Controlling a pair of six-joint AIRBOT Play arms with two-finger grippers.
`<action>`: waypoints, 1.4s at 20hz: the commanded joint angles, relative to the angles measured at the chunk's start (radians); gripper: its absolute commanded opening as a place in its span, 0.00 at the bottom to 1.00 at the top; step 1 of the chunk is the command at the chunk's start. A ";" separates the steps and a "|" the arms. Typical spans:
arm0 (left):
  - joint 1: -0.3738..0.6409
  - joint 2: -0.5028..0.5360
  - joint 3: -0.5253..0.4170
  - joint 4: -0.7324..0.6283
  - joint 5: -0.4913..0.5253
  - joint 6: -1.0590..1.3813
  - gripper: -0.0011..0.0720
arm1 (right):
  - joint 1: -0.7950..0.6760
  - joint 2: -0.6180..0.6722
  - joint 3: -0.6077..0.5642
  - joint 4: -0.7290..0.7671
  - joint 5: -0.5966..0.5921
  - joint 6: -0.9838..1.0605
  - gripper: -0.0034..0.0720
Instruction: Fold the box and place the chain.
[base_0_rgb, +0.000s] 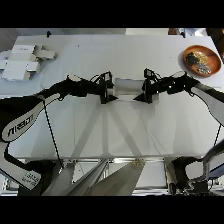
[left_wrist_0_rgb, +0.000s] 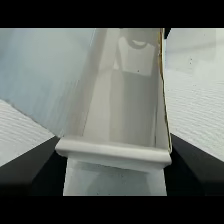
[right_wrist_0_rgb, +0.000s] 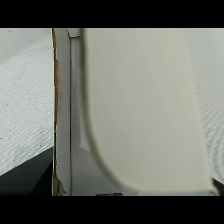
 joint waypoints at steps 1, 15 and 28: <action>-0.001 0.000 0.001 -0.005 0.006 -0.002 0.52 | 0.001 0.000 0.000 -0.005 0.006 0.000 0.64; -0.003 0.000 0.001 -0.006 0.006 -0.001 0.53 | 0.001 0.000 0.000 -0.005 0.006 0.000 0.64; -0.003 0.000 0.001 -0.006 0.007 -0.001 0.53 | 0.001 0.000 0.000 -0.001 0.013 0.000 0.64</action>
